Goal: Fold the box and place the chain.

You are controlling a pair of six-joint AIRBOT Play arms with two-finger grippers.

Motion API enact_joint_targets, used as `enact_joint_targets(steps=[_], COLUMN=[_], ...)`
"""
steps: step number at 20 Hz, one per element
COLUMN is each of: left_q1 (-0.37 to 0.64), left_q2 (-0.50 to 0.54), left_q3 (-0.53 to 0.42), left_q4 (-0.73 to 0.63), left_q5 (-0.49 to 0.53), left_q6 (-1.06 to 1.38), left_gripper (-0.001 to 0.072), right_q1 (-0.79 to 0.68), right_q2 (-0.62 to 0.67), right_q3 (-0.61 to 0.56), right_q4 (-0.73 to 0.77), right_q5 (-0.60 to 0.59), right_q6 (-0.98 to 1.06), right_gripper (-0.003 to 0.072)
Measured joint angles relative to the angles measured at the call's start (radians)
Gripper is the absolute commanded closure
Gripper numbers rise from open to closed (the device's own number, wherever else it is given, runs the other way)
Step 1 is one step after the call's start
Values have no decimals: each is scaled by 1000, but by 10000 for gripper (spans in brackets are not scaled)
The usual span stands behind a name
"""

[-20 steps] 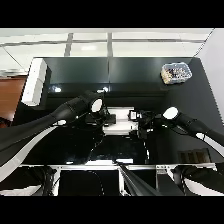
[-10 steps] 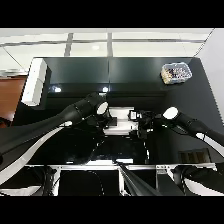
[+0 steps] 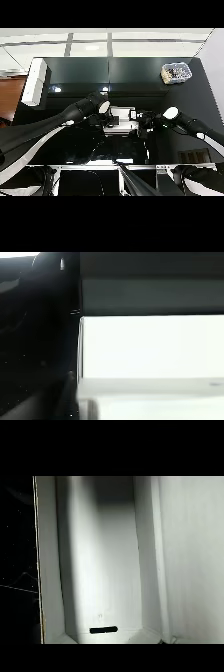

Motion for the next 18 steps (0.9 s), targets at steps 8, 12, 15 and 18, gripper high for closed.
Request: enact_joint_targets(steps=[8,12,15,18], left_q1=[0,0,0,0], left_q2=[0,0,0,0], left_q3=[1,1,2,2], left_q4=[19,22,22,23], left_q5=[-10,-7,4,1], left_q6=[-2,-2,-3,-5], left_gripper=[684,683,683,683], right_q1=[0,0,-1,-11], right_q2=[0,0,7,61], right_q3=[0,0,3,15], right_q4=[0,11,8,-36], right_q5=[0,1,13,50], right_q6=[0,-2,0,35], right_gripper=[589,534,-34,-34])
